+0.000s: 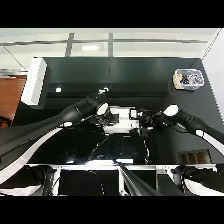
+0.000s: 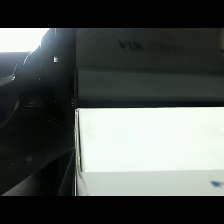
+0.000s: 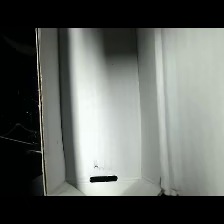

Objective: Fold the box and place the chain.

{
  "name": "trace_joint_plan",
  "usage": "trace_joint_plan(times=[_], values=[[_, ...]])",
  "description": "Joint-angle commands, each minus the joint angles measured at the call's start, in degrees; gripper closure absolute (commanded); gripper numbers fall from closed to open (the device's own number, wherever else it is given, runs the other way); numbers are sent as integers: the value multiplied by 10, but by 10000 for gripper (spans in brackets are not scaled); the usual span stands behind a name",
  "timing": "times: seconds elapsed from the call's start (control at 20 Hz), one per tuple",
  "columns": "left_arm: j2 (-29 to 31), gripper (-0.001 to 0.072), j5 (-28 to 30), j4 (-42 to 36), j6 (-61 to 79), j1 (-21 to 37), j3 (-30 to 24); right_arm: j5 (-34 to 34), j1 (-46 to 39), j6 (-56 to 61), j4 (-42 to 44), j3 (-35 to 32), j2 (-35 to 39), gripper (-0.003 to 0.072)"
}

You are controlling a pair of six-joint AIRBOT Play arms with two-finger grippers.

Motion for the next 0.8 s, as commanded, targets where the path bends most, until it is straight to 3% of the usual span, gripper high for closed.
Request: trace_joint_plan(times=[0.0, 0.15, 0.3, 0.75], values=[[-2, 344, -11, 3, 1, 1, 5, 1, 0, -1, 0, 0, 0, 291], [-10, 370, -15, 3, 1, 0, 5, 1, 0, -1, 0, 0, 0, 291], [-14, 681, -23, 4, 2, 1, 5, 1, 0, -1, 0, 0, 0, 291], [-14, 679, -21, 6, 4, 1, 5, 1, 0, -1, 0, 0, 0, 291]])
